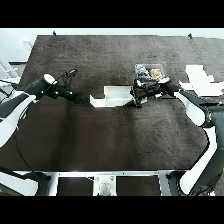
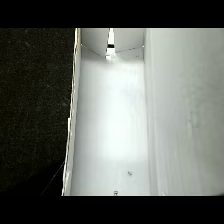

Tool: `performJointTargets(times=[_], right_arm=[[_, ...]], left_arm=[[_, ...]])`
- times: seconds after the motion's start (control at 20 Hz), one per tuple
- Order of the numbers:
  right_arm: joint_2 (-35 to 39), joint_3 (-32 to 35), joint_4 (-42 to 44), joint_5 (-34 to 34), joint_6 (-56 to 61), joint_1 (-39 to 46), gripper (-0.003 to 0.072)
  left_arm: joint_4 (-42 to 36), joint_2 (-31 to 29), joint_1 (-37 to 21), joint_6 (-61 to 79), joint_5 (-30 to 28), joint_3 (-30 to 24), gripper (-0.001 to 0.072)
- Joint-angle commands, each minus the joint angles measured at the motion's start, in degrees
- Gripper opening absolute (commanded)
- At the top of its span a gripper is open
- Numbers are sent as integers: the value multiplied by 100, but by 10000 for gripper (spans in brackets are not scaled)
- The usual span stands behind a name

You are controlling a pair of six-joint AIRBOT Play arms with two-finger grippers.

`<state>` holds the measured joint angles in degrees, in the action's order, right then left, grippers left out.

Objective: Fold the box and place the chain.

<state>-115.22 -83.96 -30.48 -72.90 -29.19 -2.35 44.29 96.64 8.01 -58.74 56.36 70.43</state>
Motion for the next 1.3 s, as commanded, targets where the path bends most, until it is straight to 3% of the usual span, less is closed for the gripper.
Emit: performJointTargets(times=[0.0, 0.75, 0.95, 1.25], right_arm=[[2, 0, 0, -2, 2, 4, 506], [2, 0, 0, -2, 2, 4, 506], [2, 0, 0, -2, 2, 4, 506], [2, 0, 0, -2, 2, 4, 506]], left_arm=[[-101, 57, 17, 79, -11, -22, 21], [-638, 507, 452, 527, -468, -15, 22], [-743, 503, 450, 678, -339, 61, 22], [-313, 411, 317, 542, -98, 232, 22]])
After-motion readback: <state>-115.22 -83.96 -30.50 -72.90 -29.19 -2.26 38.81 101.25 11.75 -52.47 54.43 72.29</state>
